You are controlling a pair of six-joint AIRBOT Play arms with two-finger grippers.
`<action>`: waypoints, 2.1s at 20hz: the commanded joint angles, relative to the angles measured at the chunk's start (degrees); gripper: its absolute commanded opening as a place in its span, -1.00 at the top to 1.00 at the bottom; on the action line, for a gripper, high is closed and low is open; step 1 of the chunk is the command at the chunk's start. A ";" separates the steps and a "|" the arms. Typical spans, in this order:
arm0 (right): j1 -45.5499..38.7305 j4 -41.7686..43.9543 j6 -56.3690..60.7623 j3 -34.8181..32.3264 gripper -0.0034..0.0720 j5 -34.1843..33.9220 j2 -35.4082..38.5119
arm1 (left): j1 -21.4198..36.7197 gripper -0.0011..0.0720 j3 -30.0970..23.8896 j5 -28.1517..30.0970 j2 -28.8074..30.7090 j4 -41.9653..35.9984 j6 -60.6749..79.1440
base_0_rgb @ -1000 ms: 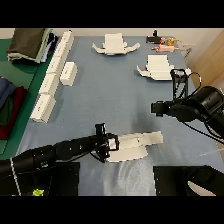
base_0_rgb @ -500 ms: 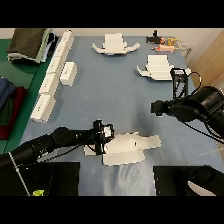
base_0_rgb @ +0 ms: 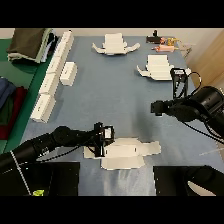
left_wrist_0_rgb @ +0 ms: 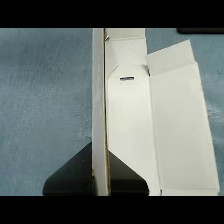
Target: Fold the box.
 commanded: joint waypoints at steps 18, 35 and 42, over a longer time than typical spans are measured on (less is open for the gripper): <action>2.47 8.96 -10.73 -0.11 0.90 -13.99 0.59 | 0.07 0.93 -0.13 -6.08 -2.80 0.11 -0.02; 58.05 3.63 -26.67 -15.30 -0.83 0.04 3.13 | 0.07 0.93 -0.13 -6.10 -2.78 0.11 -0.02; 58.05 -5.33 -19.87 -15.30 -0.81 5.57 -7.10 | 0.07 0.93 -0.13 -6.14 -2.80 0.11 -0.02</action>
